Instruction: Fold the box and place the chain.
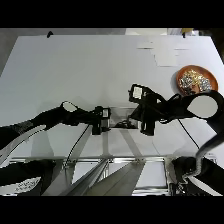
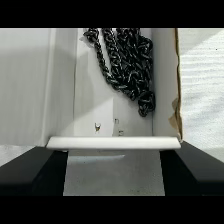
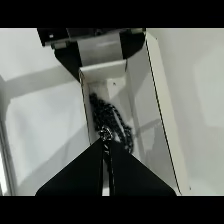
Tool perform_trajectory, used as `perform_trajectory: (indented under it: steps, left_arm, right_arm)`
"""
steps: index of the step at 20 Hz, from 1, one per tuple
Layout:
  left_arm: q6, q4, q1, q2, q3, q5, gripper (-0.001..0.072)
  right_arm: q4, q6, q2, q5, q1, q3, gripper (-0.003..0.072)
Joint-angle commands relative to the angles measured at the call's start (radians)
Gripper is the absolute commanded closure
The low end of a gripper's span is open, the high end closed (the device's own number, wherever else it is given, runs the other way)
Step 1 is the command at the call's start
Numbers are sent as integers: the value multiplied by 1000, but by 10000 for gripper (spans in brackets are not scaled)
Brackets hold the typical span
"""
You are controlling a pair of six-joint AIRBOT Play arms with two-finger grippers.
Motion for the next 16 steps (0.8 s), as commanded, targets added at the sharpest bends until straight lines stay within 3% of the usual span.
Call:
perform_trajectory:
  steps: [1, 4, 8, 9, 14, 16]
  left_arm:
    - [0, 0, 0, 1, 0, 0, 573]
    - [0, 0, 0, 1, 0, 0, 573]
    - [0, 0, 0, 1, 0, 0, 573]
    - [0, 0, 0, 1, 0, 0, 573]
    - [0, 0, 0, 1, 0, 0, 573]
    - [0, 0, 0, 1, 0, 0, 573]
  right_arm:
    - [4, 84, -51, -54, 60, 13, 666]
    - [18, 98, -126, -75, 72, 13, 662]
    - [13, 96, -189, -83, 72, 13, 441]
    - [10, 89, -186, -89, 71, 16, 421]
    - [-109, 84, -156, 28, -61, 147, 422]
    - [-189, 64, -154, 87, -146, 150, 483]
